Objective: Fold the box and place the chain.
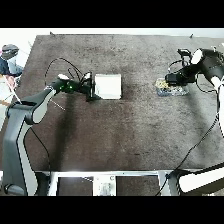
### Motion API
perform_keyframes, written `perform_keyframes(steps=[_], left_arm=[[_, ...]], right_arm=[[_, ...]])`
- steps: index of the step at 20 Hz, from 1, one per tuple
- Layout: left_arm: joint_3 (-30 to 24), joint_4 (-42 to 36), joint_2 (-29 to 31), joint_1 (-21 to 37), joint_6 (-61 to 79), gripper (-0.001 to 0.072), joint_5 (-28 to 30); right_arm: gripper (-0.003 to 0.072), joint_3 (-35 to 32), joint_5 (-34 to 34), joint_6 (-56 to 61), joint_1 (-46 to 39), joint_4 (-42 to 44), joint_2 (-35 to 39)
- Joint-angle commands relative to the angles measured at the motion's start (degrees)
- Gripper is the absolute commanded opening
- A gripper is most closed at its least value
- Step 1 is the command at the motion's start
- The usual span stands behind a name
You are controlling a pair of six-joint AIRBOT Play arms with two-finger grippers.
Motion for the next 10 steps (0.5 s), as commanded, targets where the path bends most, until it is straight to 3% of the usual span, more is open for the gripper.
perform_keyframes(steps=[1,10], left_arm=[[0.0,0.0,0.0,0.0,0.0,0.0177,0.0],[0.0,0.0,0.0,0.0,0.0,0.0177,0.0]], right_arm=[[0.0273,-1.8,-3.9,-2.6,-0.9,4.0,-2.1],[0.0273,-1.8,-7.4,-3.3,-0.9,3.5,-6.3]])
